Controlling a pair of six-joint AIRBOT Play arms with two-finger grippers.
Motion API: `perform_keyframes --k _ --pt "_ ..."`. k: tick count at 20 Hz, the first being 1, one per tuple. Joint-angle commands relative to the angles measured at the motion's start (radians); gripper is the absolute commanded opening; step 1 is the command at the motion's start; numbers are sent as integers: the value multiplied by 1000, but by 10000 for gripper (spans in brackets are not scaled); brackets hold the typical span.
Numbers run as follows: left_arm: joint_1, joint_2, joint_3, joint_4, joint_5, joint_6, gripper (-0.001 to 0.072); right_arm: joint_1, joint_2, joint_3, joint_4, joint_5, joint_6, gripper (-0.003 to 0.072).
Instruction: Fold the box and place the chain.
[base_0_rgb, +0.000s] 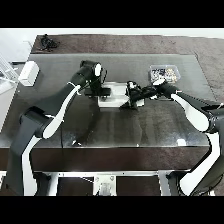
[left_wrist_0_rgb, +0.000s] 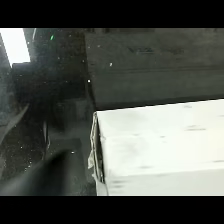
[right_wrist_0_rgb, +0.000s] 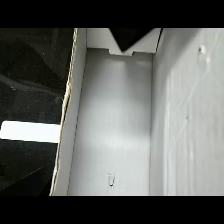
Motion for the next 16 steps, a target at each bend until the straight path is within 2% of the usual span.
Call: perform_keyframes --k 1,14,16 --pt "2 -1 7 0 -3 0 353 1 1 0 0 0 0 570" --pt "-6 -20 7 -16 -10 18 349 1 1 0 0 0 0 570" --pt "-6 -20 7 -19 -3 29 21 1 1 0 0 0 0 570"
